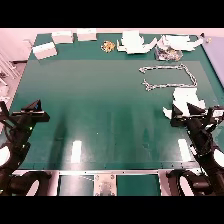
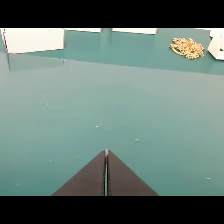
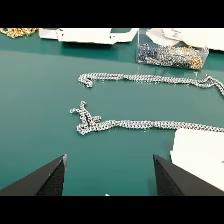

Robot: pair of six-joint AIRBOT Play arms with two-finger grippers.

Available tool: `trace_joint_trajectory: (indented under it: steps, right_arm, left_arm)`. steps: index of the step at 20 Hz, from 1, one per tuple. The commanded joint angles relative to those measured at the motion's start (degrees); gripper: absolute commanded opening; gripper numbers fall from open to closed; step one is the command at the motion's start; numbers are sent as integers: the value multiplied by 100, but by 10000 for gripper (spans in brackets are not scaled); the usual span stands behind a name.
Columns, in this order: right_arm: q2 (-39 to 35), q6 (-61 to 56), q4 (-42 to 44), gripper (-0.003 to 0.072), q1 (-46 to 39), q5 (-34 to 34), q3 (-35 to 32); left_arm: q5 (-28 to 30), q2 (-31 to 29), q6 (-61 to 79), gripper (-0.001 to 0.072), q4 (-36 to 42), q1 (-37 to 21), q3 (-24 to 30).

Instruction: Fold the box and place the chain.

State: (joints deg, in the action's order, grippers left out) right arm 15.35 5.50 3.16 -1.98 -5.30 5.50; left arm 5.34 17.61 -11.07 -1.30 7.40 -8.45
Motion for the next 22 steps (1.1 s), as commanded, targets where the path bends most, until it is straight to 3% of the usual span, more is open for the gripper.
trace_joint_trajectory:
  steps: [1, 6, 8, 10, 11, 13, 15, 22]
  right_arm:
    - [168, -52, -24, 629, -4, 225, 278]
    - [1497, -308, -15, 629, -398, 551, 1342]
    - [2256, -564, -20, 629, -1029, 173, 1808]
    - [2946, -1005, -219, 627, -1862, -684, 2210]
    - [3263, -1572, -697, 624, -2299, -1176, 2406]
    - [3851, -3322, -2719, 528, -3233, -2505, 2957]
    - [4277, -4555, -4494, 528, -3932, -3394, 3554]
    - [4981, -5746, -6695, 524, -5206, -5064, 5718]
  left_arm:
    - [0, -4, 0, 21, -2, 0, 0]
    - [0, -4, 0, 21, 0, 0, 0]
    - [0, -4, 0, 21, -2, 0, 0]
    - [0, -4, 0, 21, 0, 0, 0]
    - [0, -4, 0, 21, -2, 0, 0]
    - [-2, -4, 0, 21, 0, 0, 0]
    - [0, -4, 0, 21, -2, 0, 0]
    - [0, -4, 0, 21, -2, 0, 0]
